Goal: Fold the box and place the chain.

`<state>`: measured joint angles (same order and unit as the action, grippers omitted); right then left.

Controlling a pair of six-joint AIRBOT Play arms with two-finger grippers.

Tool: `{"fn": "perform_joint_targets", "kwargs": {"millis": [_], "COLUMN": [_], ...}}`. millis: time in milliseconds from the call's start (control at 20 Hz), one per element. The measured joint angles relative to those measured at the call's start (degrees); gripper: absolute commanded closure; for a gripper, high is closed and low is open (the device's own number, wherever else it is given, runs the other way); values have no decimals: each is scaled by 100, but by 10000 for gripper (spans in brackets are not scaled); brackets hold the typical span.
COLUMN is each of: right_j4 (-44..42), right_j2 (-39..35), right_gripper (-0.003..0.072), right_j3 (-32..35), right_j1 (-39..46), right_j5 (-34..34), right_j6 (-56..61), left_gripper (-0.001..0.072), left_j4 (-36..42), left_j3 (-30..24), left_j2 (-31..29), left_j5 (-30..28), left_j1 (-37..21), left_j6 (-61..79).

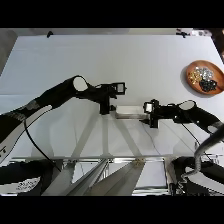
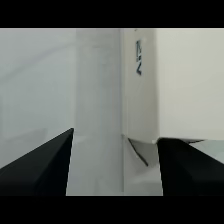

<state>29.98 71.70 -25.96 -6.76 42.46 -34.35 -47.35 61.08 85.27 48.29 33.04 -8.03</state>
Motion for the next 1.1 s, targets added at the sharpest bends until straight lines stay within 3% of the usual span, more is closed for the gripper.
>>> {"fn": "perform_joint_targets", "kwargs": {"millis": [150, 200, 250, 300, 350, 550, 750, 850, 1100], "right_j4": [0, 0, -2, -2, -2, -2, -2, -2, -4], "right_j2": [0, 0, 0, 0, 0, 0, 0, 0, 0], "right_gripper": [120, 120, 120, 120, 120, 120, 120, 120, 120], "right_j3": [0, 0, 0, 0, 0, 0, 0, 0, 0], "right_j1": [0, 0, 0, 0, 0, 0, 0, 0, 0], "right_j5": [0, 0, 0, 0, 0, 0, 0, 0, 0], "right_j6": [0, 0, 0, 0, -2, -2, -4, -4, -4], "left_gripper": [158, 264, 512, 662, 702, 705, 704, 703, 703], "left_j4": [-2, -4, -4, -17, -70, -273, -354, -308, 387], "left_j3": [0, 0, 0, 0, 0, -31, -120, -142, -164], "left_j2": [-199, -245, -284, -315, -345, -442, -474, -470, -354], "left_j5": [280, 413, 544, 726, 949, 1814, 2122, 1971, 616], "left_j1": [-317, -420, -525, -612, -688, -763, -234, 160, 647], "left_j6": [-258, -369, -496, -597, -667, -975, -966, -846, -612]}}
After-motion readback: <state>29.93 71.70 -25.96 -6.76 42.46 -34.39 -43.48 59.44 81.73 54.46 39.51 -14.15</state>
